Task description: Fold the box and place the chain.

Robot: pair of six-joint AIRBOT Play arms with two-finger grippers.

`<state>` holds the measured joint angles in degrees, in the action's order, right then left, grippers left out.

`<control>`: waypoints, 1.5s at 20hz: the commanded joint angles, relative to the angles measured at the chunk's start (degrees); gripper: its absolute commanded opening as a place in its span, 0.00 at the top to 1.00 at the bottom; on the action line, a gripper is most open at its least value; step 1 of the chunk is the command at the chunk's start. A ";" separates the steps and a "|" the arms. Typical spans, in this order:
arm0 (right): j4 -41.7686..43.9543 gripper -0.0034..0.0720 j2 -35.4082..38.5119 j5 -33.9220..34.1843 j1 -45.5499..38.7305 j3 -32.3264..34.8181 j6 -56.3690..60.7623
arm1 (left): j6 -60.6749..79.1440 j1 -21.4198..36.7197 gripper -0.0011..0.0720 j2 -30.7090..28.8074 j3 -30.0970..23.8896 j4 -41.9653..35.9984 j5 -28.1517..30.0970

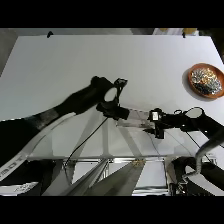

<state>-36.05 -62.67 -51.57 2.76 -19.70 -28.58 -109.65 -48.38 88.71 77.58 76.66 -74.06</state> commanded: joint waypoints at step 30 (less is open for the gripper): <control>0.02 0.50 0.04 -0.07 -0.02 -0.04 0.02 | 139.86 16.55 0.03 0.02 -32.33 -54.42 21.64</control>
<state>-36.05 -62.67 -51.64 2.76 -19.70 -28.58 29.74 -31.20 87.68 45.30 23.40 -52.66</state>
